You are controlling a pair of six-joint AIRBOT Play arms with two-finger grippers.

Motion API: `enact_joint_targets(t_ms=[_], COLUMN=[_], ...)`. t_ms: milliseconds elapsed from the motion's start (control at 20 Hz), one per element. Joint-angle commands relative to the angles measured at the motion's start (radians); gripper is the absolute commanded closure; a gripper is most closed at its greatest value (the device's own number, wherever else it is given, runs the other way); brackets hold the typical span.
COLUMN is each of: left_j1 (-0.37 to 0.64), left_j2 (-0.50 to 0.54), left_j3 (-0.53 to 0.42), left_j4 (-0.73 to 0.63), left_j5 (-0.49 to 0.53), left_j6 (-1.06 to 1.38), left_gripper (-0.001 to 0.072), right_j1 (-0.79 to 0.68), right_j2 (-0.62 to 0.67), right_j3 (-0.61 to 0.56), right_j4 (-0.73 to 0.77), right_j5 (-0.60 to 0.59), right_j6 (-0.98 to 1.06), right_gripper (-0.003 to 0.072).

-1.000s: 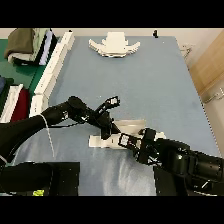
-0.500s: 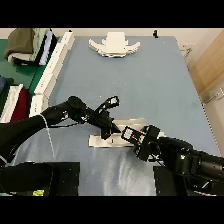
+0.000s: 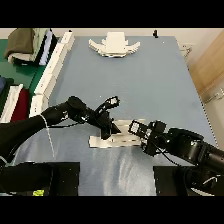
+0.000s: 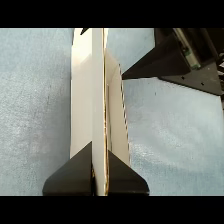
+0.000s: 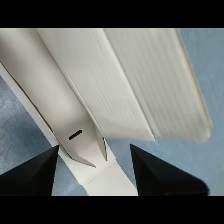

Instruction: Fold the box.

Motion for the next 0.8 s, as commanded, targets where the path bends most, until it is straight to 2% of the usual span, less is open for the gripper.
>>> enact_joint_targets(t_ms=[0, 350, 600, 750], left_j1=[0.000, 0.000, 0.000, 0.000], left_j2=[0.001, 0.001, 0.001, 0.001], left_j3=[0.000, 0.000, 0.000, 0.000], left_j4=[0.000, 0.000, 0.000, 0.000], left_j5=[0.001, 0.001, 0.000, 0.000], left_j6=[0.000, 0.000, 0.000, 0.000], left_gripper=[0.0694, 0.0694, 0.0694, 0.0695], right_j1=[-0.134, -0.402, -0.491, -0.510], right_j2=[0.003, -0.006, -0.065, -0.118], right_j3=[-0.005, -0.006, -0.009, -0.048], right_j4=[0.212, 0.630, 0.825, 0.903], right_j5=[-0.064, -0.084, -0.030, -0.033], right_j6=[-0.323, -0.863, -1.073, -1.147], right_gripper=[-0.0034, -0.0034, -0.0034, -0.0034])
